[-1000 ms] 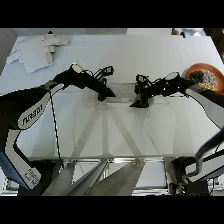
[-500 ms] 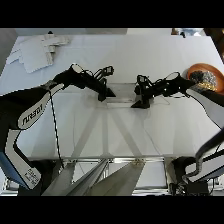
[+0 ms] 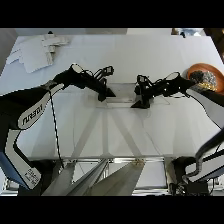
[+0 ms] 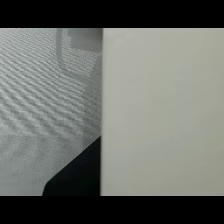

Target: Fold the box and place the chain.

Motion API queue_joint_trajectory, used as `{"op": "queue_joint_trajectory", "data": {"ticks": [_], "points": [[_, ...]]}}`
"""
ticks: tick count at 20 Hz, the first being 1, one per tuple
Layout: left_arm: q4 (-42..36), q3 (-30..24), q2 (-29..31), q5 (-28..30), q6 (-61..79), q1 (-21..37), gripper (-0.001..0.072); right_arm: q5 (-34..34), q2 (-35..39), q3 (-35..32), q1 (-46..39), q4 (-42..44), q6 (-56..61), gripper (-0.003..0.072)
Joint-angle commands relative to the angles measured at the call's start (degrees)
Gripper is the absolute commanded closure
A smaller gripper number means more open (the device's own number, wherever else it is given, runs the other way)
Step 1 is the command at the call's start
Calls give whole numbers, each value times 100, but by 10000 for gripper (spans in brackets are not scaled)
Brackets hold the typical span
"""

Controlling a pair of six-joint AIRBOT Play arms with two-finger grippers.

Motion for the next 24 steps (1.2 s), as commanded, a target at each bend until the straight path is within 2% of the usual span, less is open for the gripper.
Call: {"op": "queue_joint_trajectory", "data": {"ticks": [1, 9, 14, 24], "points": [[0, -2, -4, 2, 0, 0, 697, 2, 4, -2, -2, 2, 0, -6], [0, -2, -4, 0, 0, 0, 697, -28, 4, -2, 0, -13, 0, -5], [2, -2, -4, 0, 0, -2, 697, -184, 2, -2, 0, -455, -20, -4], [2, 0, -4, 2, 0, 0, 697, -192, 4, 0, 46, -387, -24, -2]]}}
